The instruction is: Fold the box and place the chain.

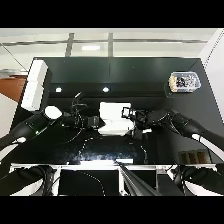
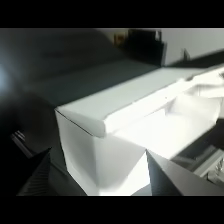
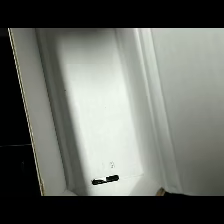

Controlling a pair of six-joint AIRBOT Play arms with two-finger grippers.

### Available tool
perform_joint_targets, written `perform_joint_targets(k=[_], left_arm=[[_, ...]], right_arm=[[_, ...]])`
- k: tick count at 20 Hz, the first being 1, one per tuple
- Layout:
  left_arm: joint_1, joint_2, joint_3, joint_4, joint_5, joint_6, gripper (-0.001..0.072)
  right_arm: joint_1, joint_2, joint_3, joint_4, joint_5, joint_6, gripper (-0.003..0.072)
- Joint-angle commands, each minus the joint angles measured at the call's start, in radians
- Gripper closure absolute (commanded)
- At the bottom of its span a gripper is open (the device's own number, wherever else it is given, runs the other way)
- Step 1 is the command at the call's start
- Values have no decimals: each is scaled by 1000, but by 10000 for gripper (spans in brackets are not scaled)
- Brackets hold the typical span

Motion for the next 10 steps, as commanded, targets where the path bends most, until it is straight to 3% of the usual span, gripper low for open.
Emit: perform_joint_targets(k=[1, 5, 10], left_arm=[[-1, 0, 9, 27, -26, -3, 0], [-5, 0, 9, 53, -12, -47, 3], [-75, 0, 9, 127, 102, -161, 3]], right_arm=[[1, 0, 0, 0, 0, 0, 335], [1, 0, 0, 0, 0, 0, 335], [1, 0, 0, 0, 0, 0, 335]])
